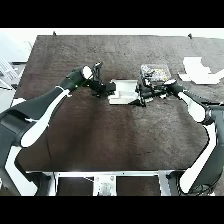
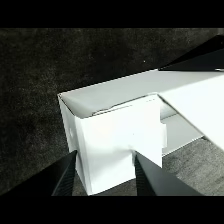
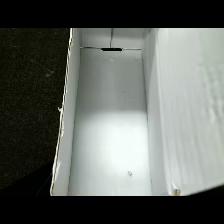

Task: Fold the box and place the chain.

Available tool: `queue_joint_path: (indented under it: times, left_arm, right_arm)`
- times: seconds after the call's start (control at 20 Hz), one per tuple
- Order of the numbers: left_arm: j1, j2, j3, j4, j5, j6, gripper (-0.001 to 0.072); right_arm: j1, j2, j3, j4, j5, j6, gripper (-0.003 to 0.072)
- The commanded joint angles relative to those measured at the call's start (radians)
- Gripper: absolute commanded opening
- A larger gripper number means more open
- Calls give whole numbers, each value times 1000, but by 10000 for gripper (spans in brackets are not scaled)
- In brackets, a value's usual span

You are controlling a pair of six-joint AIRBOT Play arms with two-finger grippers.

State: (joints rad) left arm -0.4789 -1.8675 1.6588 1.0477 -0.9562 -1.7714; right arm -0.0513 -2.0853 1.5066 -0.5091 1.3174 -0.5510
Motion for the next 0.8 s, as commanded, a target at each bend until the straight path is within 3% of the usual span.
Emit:
queue_joint_path:
  times: [0.0,0.45,0.75]
  left_arm:
    - [-3,-5,7,21,-4,-11,422]
    - [-24,-43,59,53,-27,-48,422]
    - [-40,-102,170,127,-134,-115,422]
  right_arm:
    - [0,0,0,0,0,0,497]
    - [0,0,0,0,0,0,497]
    - [0,0,0,0,0,0,497]
